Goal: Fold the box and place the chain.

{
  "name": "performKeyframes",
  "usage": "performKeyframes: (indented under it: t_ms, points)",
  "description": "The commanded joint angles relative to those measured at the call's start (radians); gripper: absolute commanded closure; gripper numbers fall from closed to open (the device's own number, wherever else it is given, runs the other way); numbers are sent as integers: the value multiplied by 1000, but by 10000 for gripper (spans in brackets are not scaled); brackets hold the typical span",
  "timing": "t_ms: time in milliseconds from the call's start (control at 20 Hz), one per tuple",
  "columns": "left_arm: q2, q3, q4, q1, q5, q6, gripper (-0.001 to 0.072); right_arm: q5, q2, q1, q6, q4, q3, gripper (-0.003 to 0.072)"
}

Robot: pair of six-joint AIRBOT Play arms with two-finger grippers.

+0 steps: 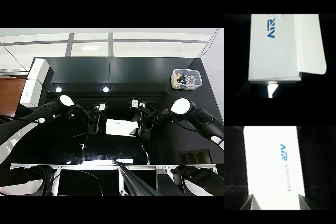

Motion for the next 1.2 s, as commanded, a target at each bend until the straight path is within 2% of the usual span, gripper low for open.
performKeyframes:
  t_ms: [0,50,200,250,400,500,950,1150]
  points:
    - [-1,1,0,-1,0,0,227,-14,1,2,0,40,-1,72]
    - [-1,1,1,-1,0,0,227,-13,1,2,2,47,-1,246]
    - [-1,1,1,-1,0,0,227,-13,1,2,5,42,-1,265]
    - [-1,1,1,-1,0,0,227,-13,1,2,5,42,-1,354]
    - [-1,1,1,-1,0,0,227,-22,1,2,4,41,-1,423]
    - [-1,1,1,-1,0,0,227,-34,1,2,4,41,-1,446]
    - [-1,1,1,-1,0,0,227,-44,1,2,72,42,-1,447]
    - [-1,1,1,-1,0,0,226,-89,1,2,72,42,-1,446]
